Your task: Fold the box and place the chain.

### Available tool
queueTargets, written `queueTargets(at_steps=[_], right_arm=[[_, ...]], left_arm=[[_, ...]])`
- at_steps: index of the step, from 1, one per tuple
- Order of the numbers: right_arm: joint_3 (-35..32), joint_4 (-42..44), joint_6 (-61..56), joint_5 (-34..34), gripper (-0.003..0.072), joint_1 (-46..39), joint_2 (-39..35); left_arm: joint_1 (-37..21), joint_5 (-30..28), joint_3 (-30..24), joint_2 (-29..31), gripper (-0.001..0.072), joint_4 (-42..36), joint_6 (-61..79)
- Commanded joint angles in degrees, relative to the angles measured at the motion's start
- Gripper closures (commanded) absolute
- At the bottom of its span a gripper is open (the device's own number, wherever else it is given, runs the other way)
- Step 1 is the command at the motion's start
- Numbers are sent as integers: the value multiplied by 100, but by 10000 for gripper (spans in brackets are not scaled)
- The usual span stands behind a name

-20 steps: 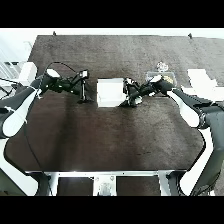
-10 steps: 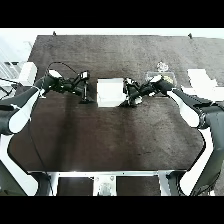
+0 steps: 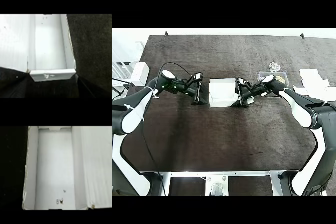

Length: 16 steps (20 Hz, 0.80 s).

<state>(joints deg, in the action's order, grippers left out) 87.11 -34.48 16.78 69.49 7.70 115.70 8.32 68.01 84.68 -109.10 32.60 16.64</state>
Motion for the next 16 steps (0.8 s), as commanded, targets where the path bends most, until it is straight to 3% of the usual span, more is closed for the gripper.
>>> queueTargets(at_steps=[1, 16], right_arm=[[4, 2, 0, 2, 129, -4, 2], [4, 2, 0, 2, 129, -4, 2]], left_arm=[[24, -22, 7, -4, 18, -24, 13], [214, -201, 68, -313, 17, -52, 101]])
